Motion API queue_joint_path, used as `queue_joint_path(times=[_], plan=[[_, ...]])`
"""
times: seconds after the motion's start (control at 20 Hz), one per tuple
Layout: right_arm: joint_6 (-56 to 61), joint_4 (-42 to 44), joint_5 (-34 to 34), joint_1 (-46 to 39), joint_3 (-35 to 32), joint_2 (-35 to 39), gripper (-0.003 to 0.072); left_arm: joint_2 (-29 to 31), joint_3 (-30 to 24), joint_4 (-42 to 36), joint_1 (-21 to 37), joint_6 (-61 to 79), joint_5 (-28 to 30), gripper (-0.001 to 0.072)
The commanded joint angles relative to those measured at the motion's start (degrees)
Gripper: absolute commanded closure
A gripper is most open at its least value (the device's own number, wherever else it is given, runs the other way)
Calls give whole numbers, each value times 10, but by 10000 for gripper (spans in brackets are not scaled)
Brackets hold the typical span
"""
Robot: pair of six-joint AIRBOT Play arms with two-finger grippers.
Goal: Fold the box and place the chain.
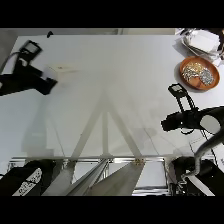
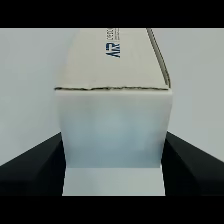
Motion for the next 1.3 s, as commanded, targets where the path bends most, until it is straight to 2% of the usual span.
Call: queue_joint_path(times=[0.0, 0.2, 0.4, 0.6, 0.7, 0.95, 1.05, 1.1, 1.2, 1.25], plan=[[0, 0, -16, 0, 1, 0, 673, 42, 0, 15, 117, -36, 17, 714], [0, 0, -18, 0, 1, 0, 673, 35, -26, -20, 235, -56, 16, 714], [0, 0, -22, 0, 1, 0, 673, 24, -117, -20, 293, -43, 18, 714], [0, 1, -22, 0, 1, 0, 673, 18, -193, -19, 313, -38, 19, 714], [0, 2, -23, 0, 1, 0, 673, 17, -203, -7, 313, -39, -8, 713], [0, 7, -25, 0, 1, 0, 673, 17, -205, 114, 313, -59, -113, 710], [0, 7, -29, 0, 1, 0, 673, 17, -205, 128, 313, -57, -145, 694], [0, 8, -31, 0, 1, 0, 673, 17, -205, 129, 313, -56, -158, 650], [0, 9, -31, 0, 1, 0, 673, 18, -205, 130, 312, -55, -165, 372], [0, 9, -31, 0, 1, 0, 673, 19, -205, 130, 311, -56, -165, 293]])
